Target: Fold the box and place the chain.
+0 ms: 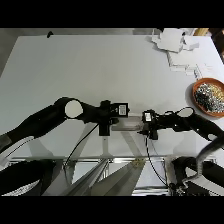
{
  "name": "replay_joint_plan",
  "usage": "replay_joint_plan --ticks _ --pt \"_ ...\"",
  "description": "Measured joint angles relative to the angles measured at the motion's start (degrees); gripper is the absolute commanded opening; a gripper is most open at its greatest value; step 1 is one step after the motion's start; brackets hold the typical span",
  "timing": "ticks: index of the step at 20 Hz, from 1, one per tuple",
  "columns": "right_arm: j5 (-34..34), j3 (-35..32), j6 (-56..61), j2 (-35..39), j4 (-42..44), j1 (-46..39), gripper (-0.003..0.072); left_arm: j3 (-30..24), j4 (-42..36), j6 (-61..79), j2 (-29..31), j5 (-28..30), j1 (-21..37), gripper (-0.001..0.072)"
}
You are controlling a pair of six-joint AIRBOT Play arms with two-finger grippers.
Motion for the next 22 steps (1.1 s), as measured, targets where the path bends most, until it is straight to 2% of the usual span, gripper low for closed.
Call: replay_joint_plan --ticks 5,10,13,16,22 --pt "0.0 0.0 0.0 0.0 0.0 0.0 0.0398 4.7 -2.1 1.0 -6.3 3.1 3.0 0.0006" --pt "0.0 0.0 0.0 0.0 0.0 0.0 0.0398 5.9 -2.7 0.4 -13.0 5.1 4.1 0.0009" --pt "0.0 0.0 0.0 0.0 0.0 0.0 0.0398 6.1 -2.9 0.1 -15.1 4.8 4.3 0.0005" --pt "0.0 0.0 0.0 0.0 0.0 0.0 0.0398 6.2 -1.0 -1.6 -13.1 3.0 4.7 0.0005" --pt "0.0 0.0 0.0 0.0 0.0 0.0 0.0398 6.2 7.2 -10.3 -3.4 -4.3 4.3 0.0009"
